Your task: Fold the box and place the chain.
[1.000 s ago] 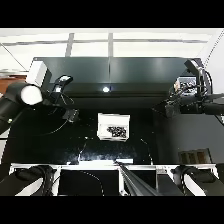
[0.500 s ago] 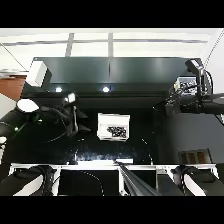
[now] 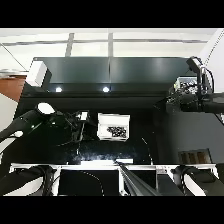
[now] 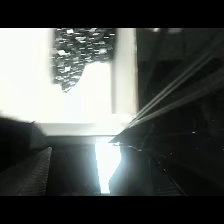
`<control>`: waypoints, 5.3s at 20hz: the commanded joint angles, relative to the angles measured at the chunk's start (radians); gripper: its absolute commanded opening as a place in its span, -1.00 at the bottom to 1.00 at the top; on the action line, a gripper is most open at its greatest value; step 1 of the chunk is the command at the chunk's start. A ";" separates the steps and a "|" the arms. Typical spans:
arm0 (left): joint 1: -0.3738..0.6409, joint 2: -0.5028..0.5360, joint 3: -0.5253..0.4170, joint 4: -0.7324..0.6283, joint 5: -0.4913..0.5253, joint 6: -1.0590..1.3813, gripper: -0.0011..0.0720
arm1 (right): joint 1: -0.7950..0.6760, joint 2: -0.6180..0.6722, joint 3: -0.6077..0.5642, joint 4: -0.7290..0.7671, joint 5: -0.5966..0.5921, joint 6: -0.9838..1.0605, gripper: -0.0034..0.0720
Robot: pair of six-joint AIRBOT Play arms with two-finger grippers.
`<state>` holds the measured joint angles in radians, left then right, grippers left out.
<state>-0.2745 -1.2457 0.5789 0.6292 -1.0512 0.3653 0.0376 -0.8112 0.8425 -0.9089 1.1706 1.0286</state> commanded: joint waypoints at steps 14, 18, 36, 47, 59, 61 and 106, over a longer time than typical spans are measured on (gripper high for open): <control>-0.090 -0.046 0.010 -0.061 0.117 -0.010 0.94 | 0.000 0.000 0.000 -0.002 -0.008 0.000 0.58; -0.097 -0.046 0.010 -0.061 0.135 -0.023 0.93 | 0.000 -0.001 0.000 -0.002 -0.008 0.000 0.58; -0.111 -0.049 0.013 -0.065 0.136 -0.044 0.93 | 0.001 -0.004 -0.002 -0.003 -0.010 0.000 0.58; -0.138 -0.050 0.013 -0.052 0.191 -0.084 0.40 | 0.089 -0.013 -0.053 -0.008 -0.088 0.016 0.58; -0.138 -0.050 0.013 -0.051 0.191 -0.084 0.25 | 0.392 -0.324 -0.061 0.092 -0.384 0.024 0.97; -0.138 -0.050 0.013 -0.051 0.191 -0.084 0.25 | 0.408 -0.323 -0.061 0.112 -0.284 -0.153 0.97; -0.138 -0.050 0.013 -0.051 0.190 -0.084 0.25 | 0.638 -0.243 -0.132 -0.150 -0.312 -0.183 -0.09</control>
<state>-0.4118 -1.2945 0.5915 0.5781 -0.8608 0.2806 0.6750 -1.0546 0.7109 -1.0260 0.8589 0.8001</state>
